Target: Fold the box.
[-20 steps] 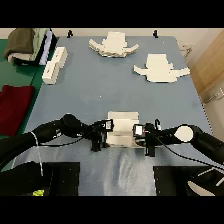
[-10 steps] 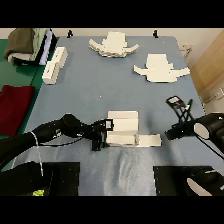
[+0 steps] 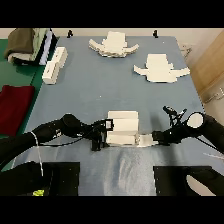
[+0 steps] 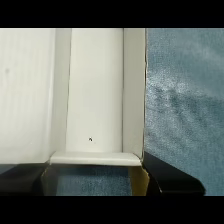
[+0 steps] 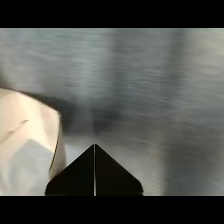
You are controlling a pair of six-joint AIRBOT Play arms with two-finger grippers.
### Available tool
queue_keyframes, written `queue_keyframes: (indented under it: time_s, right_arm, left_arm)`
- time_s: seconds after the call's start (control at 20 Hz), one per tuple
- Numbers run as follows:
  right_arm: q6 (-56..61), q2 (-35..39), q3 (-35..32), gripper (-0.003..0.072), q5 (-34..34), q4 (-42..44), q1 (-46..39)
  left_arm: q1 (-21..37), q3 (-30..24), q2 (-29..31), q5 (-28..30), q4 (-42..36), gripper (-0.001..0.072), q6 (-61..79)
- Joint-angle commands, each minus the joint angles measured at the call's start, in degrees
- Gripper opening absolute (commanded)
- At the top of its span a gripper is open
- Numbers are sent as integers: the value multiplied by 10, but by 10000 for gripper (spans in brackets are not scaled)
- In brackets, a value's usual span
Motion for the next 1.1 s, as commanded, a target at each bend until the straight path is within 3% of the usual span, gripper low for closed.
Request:
queue_keyframes:
  time_s: [0.0,0.15,0.2,0.25,0.3,0.65,0.75,1.05]
  right_arm:
    - [-56,26,4,5,16,106,-3]
    - [-56,75,4,11,20,109,-3]
    - [-58,80,4,112,17,113,-3]
    - [-67,81,4,338,14,118,-3]
    - [-72,80,4,451,10,123,-3]
    - [-80,36,5,439,-43,160,67]
    - [-59,11,18,393,-75,153,109]
    - [196,-61,116,371,-74,-73,240]
  left_arm:
    - [0,0,0,0,0,528,0]
    - [0,0,0,0,0,528,0]
    - [0,0,0,0,0,528,0]
    - [0,0,0,0,0,528,0]
    - [0,0,0,0,0,528,0]
    - [0,0,0,0,0,528,0]
    - [0,0,0,0,0,528,0]
    - [0,0,0,0,0,528,0]
